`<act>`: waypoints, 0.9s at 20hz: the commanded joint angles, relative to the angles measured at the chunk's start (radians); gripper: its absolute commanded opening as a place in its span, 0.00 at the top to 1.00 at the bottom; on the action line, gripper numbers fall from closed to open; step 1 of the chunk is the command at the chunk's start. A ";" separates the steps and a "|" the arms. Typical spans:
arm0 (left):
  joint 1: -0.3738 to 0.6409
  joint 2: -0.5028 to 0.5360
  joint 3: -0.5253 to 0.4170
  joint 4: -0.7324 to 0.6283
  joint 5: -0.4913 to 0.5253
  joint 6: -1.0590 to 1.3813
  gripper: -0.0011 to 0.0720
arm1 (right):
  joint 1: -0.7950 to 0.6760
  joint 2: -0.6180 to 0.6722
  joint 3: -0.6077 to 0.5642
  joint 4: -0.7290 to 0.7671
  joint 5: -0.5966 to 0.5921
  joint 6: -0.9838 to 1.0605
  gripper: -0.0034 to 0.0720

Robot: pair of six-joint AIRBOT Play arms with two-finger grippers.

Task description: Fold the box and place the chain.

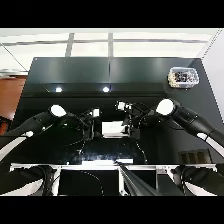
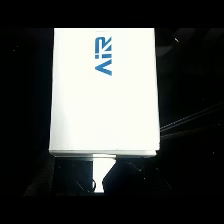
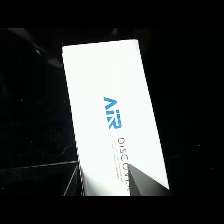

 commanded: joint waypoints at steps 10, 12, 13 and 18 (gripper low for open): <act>0.000 0.000 0.001 0.000 0.000 0.000 0.44 | -0.126 0.072 0.017 0.069 0.164 0.598 0.92; 0.000 0.000 0.001 0.000 0.000 0.000 0.44 | -0.126 0.034 0.001 0.128 0.167 0.664 0.92; 0.000 0.000 0.001 0.000 0.000 0.000 0.44 | -0.126 -0.001 0.000 0.187 0.177 0.668 0.92; 0.000 0.000 0.001 0.000 0.000 0.000 0.44 | -0.126 -0.145 0.000 0.316 0.161 0.628 0.92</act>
